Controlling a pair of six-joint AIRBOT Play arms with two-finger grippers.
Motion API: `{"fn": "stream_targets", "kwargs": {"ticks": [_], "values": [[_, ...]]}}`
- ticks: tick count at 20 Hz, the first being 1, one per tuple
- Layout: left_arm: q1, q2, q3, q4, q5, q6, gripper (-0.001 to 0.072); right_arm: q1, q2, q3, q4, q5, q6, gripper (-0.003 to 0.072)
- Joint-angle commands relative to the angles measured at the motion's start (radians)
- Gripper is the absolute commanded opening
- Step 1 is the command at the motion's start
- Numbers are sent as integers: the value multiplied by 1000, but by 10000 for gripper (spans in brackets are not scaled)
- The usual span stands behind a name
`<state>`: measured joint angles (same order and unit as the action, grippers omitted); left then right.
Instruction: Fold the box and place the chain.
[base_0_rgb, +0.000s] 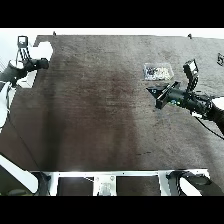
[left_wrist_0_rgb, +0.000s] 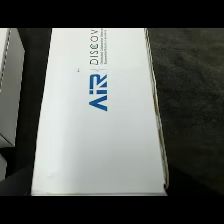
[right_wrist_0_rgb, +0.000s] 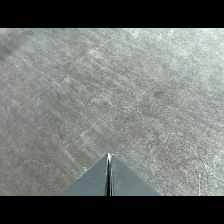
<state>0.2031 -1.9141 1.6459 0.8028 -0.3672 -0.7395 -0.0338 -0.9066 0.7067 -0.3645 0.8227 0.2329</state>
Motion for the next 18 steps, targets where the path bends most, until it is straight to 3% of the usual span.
{"fn": "stream_targets", "kwargs": {"ticks": [1, 7, 8, 11, 13, 14, 18], "values": [[2, -42, 0, 36, -5, 7, 16, 0, -12, -1, 25, -4, 0, 16], [2, -63, 0, 35, -16, 8, 33, 0, -23, -2, 25, -4, -1, 16], [2, -63, 0, 43, -8, 6, 276, 0, -23, -2, 25, -4, -1, 16], [26, -63, 0, 77, -17, 6, 720, 0, -23, -2, 25, -4, -1, 36], [44, -62, 1, 77, -36, 5, 720, 0, -23, -2, 26, -4, -1, 252], [45, -61, 1, 77, -45, 8, 720, 0, -23, -2, 34, -4, -1, 293], [44, -58, 31, 77, -121, 7, 720, 0, -23, -2, 50, -14, -2, 299]]}}
